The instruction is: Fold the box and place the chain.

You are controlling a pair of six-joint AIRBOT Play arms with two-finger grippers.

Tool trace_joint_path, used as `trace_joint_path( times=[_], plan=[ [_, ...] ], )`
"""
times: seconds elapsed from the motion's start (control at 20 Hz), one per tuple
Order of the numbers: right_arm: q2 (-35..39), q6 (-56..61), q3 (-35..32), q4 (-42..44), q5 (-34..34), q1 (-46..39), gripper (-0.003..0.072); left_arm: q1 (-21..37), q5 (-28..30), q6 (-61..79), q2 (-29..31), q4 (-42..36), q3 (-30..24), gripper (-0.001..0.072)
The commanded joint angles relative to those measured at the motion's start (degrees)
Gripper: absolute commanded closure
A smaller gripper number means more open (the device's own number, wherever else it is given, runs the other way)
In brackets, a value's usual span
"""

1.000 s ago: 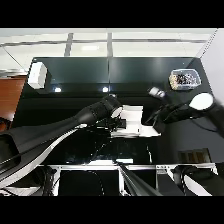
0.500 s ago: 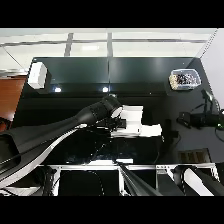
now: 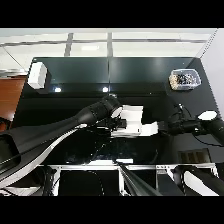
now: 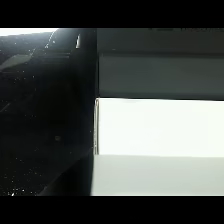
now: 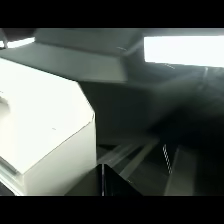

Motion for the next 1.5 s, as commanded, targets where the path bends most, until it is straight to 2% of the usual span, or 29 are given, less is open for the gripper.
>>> trace_joint_path(
  times=[0.0,0.05,0.1,0.15,0.3,0.55,0.6,0.65,0.85,1.0,1.05,1.25,1.45],
  plan=[
    [-0.44,-2.01,1.62,2.69,-0.39,3.61,0.0664,0.02,-0.09,0.02,0.00,0.00,0.04,0.0681],
    [-0.42,-2.01,2.56,2.73,0.44,3.61,0.0563,0.02,-0.09,0.02,0.00,-0.02,0.04,0.0680],
    [-0.42,-1.99,3.54,2.78,1.36,3.65,0.0260,0.02,-0.31,0.02,0.00,-0.02,0.04,0.0681],
    [-0.42,-2.03,4.39,2.75,2.45,3.89,0.0105,0.02,-0.31,0.02,0.00,0.00,0.04,0.0681],
    [-0.42,-2.01,5.99,2.84,4.13,5.35,0.0107,0.02,-0.26,0.02,0.00,-0.02,0.04,0.0681],
    [-0.44,1.86,7.65,2.62,0.98,11.72,0.0115,0.02,-0.24,0.02,0.00,0.00,0.04,0.0681],
    [-0.44,3.48,8.02,2.49,0.09,13.38,0.0277,0.02,-0.24,0.02,0.00,0.00,0.04,0.0681],
    [-0.44,4.61,8.28,2.27,-0.61,14.86,0.0294,0.02,-0.26,0.02,0.00,0.00,0.04,0.0681],
    [-0.44,12.70,10.51,-6.36,-2.62,19.32,0.0294,0.02,-0.24,0.02,0.00,0.00,0.04,0.0681],
    [-0.44,13.09,10.80,-6.16,-2.78,20.44,0.0303,0.02,-0.26,0.02,0.00,0.00,0.04,0.0681],
    [-0.44,13.31,10.80,-6.10,-2.78,20.72,0.0331,0.02,-0.24,0.02,0.00,0.00,0.04,0.0680],
    [-0.44,15.32,10.80,-6.43,-4.61,23.21,0.0331,0.02,-0.24,0.02,0.00,0.00,0.04,0.0680],
    [-0.57,22.62,10.82,-10.29,-7.67,26.95,0.0331,0.02,-0.22,0.02,0.00,0.00,0.04,0.0681]
  ],
)
